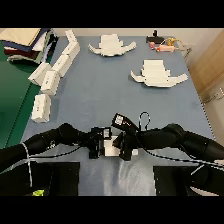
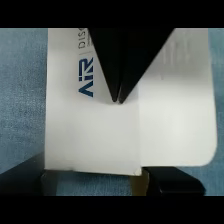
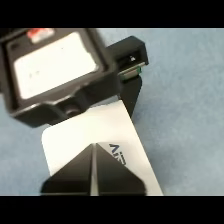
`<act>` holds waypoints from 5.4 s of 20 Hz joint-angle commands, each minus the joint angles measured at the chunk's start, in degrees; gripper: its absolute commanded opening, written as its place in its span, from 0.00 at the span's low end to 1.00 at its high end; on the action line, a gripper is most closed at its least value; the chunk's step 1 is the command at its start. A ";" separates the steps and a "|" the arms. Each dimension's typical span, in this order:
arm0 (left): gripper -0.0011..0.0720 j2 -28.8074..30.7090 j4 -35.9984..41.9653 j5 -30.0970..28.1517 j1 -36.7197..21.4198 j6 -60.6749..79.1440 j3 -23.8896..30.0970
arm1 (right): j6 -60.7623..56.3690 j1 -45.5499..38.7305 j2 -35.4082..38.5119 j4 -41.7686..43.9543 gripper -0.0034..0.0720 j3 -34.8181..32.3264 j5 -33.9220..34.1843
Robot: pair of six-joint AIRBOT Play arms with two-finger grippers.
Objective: Fold the box.
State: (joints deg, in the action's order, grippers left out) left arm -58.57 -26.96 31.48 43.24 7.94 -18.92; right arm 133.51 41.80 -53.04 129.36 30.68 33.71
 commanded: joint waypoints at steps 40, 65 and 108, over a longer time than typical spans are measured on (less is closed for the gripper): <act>0.72 0.00 0.00 0.00 -0.02 0.00 -0.07 | 17.46 1.38 4.76 -22.53 0.81 3.65 -1.42; 0.72 0.00 0.00 0.00 -0.02 0.00 -0.07 | 17.42 1.44 0.26 -14.43 0.35 3.65 6.51; 0.72 0.00 0.00 0.00 -0.02 0.00 -0.07 | -27.02 2.14 14.78 -0.96 0.05 -14.73 -13.81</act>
State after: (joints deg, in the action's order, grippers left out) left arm -58.57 -26.94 31.51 43.24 7.92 -18.92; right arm 108.27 43.48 -39.13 127.33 18.15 21.37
